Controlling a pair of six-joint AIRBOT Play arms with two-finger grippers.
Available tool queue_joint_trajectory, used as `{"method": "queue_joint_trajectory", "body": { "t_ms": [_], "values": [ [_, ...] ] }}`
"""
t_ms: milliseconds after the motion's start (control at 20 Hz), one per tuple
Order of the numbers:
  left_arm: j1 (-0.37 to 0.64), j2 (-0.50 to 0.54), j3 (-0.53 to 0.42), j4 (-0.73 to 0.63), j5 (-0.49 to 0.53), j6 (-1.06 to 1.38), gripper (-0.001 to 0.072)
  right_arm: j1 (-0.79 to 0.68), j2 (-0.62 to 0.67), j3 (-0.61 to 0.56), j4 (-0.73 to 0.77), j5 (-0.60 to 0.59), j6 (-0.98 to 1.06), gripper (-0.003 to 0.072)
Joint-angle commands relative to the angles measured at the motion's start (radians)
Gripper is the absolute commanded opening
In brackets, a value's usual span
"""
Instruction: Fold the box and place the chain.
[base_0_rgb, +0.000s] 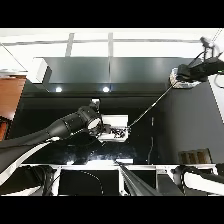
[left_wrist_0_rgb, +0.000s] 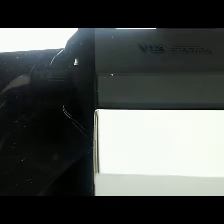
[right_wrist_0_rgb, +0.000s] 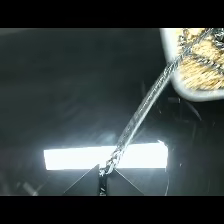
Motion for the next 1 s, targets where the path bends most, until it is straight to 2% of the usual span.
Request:
{"method": "queue_joint_trajectory", "body": {
  "t_ms": [0, 200, 350, 500, 750, 950],
  "values": [
    [0.000, 0.000, 0.000, 0.000, 0.003, 0.000, 0.0032, -0.002, 0.258, -0.046, 0.072, 0.144, -0.072, 0.0041],
    [0.000, 0.000, 0.000, 0.000, 0.001, 0.000, 0.0032, -0.002, 0.538, -0.187, 0.187, 0.192, -0.071, 0.0041],
    [0.000, 0.000, 0.000, 0.000, 0.000, 0.000, 0.0031, 0.030, 0.642, -0.277, 0.374, 0.206, -0.071, 0.0041],
    [0.000, 0.000, 0.000, 0.000, 0.000, 0.000, 0.0032, 0.178, 0.645, -0.343, 0.460, 0.171, -0.062, 0.0041],
    [0.000, 0.000, 0.000, 0.000, 0.000, 0.000, 0.0032, 0.476, 0.634, -0.511, 0.457, -0.098, -0.014, 0.0041],
    [0.000, 0.000, 0.000, 0.000, -0.001, 0.000, 0.0032, 0.638, 0.545, -0.530, 0.457, -0.204, -0.014, 0.0041]
  ]
}}
